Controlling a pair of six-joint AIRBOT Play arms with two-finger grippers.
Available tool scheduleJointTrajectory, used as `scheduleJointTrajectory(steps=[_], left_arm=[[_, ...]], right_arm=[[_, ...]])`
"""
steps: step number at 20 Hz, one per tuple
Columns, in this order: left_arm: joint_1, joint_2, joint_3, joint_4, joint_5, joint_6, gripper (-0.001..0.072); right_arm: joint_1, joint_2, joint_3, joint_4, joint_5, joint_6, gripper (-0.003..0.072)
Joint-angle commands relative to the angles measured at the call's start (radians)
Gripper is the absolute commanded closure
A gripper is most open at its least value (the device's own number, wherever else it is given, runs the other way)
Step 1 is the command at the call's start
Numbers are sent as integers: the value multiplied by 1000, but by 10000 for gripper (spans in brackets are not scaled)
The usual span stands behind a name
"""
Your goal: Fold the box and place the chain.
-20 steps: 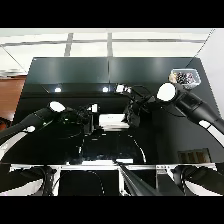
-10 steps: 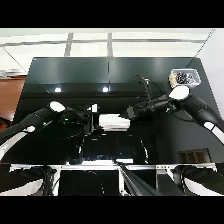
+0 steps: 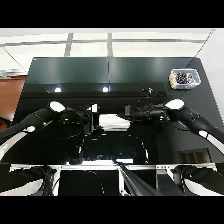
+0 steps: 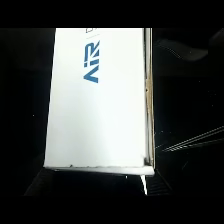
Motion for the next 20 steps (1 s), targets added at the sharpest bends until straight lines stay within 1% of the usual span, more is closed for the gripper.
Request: scheduleJointTrajectory(steps=[1,3,8,13,20], left_arm=[[0,-1,0,0,0,0,370],[0,-1,0,0,0,0,370],[0,-1,0,0,4,0,370],[0,-1,0,0,4,0,370],[0,-1,0,0,7,0,370]], right_arm=[[15,-13,-8,-79,-21,66,674],[32,-24,-8,-106,-20,70,674],[44,-51,-8,-115,-29,73,674],[44,-53,-8,-151,-55,74,674],[44,-54,-8,-183,-45,82,674]])
